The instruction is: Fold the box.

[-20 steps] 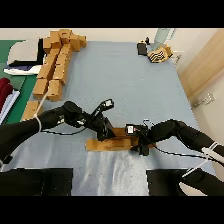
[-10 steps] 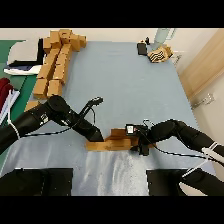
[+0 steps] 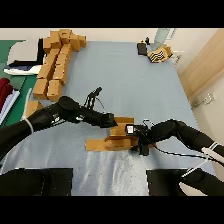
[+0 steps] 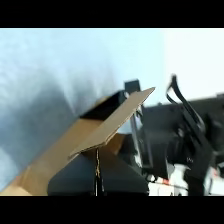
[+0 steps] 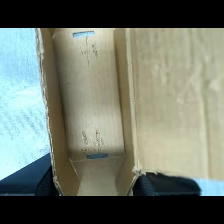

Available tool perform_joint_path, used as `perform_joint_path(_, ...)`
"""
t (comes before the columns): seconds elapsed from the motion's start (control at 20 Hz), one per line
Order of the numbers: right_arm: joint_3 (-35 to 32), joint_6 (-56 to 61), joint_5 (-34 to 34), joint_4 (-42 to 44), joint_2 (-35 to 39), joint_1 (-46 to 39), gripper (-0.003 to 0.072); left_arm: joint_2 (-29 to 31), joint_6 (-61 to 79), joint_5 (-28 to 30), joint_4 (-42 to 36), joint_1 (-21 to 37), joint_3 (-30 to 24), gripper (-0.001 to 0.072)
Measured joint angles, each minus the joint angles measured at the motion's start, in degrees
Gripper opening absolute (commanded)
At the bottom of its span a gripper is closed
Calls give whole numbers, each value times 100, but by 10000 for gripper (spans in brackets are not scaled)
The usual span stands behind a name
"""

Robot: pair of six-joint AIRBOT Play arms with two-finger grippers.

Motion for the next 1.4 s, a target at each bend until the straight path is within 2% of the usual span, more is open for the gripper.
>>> perform_joint_path(0.2, 0, 0, 0, 0, 0, 0, 500, -516, -678, 219, 649, -13, 216, 12)
perform_joint_path(0.4, 0, 0, 0, 0, 0, 0, 500, -756, -1209, 227, 1246, -52, 280, 12)
perform_joint_path(0.7, 0, -2, 0, 0, 0, 0, 500, -1003, -1419, 179, 1519, -238, 299, 13)
perform_joint_path(0.9, 0, -2, 0, 0, 0, 0, 500, -1049, -1368, 31, 1563, -162, 407, 13)
perform_joint_path(1.1, 0, -2, -2, -2, 0, 0, 499, -846, -852, -249, 1585, 42, 551, 12)
perform_joint_path(1.4, 0, -2, 0, -2, 0, 0, 500, -55, 730, -380, 1725, 260, 555, 12)
